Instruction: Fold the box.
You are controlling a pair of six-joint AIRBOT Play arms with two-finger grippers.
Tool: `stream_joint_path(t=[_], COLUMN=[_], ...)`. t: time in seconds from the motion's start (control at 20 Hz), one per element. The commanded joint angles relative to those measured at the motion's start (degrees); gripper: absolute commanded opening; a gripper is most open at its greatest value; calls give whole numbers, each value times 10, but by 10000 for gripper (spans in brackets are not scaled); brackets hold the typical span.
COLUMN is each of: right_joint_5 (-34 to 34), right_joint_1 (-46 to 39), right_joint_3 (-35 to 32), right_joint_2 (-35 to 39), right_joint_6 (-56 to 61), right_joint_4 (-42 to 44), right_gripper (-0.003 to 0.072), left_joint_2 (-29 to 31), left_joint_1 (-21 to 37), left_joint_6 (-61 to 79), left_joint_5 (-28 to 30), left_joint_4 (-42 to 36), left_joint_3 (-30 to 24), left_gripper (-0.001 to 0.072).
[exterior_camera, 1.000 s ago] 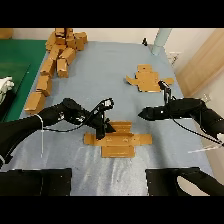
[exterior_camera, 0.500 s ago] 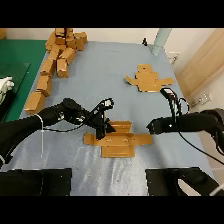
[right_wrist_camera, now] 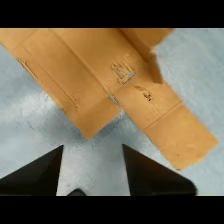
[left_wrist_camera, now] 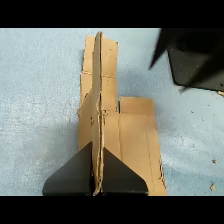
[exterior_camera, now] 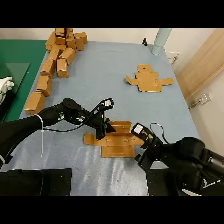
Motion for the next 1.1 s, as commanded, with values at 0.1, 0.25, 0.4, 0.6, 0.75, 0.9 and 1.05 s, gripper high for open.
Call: stream_joint_path(t=[0.1,0.25,0.4,0.6,0.75,0.9,1.05], right_joint_5=[65,109,132,146,148,162,179], right_joint_1=[81,97,101,101,101,101,101], right_joint_3=[-17,-17,-16,-16,-16,-16,-16], right_joint_2=[-52,-83,-114,-134,-143,-151,-153], right_joint_6=[-47,-110,-122,-121,-120,-120,-120], right_joint_4=[-67,-69,-77,-129,-157,-157,-157], right_gripper=[580,580,580,580,580,580,580], left_joint_2=[0,0,0,0,0,0,0], left_joint_1=[0,0,0,0,0,0,0], left_joint_6=[0,0,0,0,0,0,0], left_joint_5=[0,0,0,0,0,0,0], left_joint_4=[0,0,0,0,0,0,0], left_joint_3=[0,0,0,0,0,0,0], left_gripper=[13,13,12,12,12,13,12])
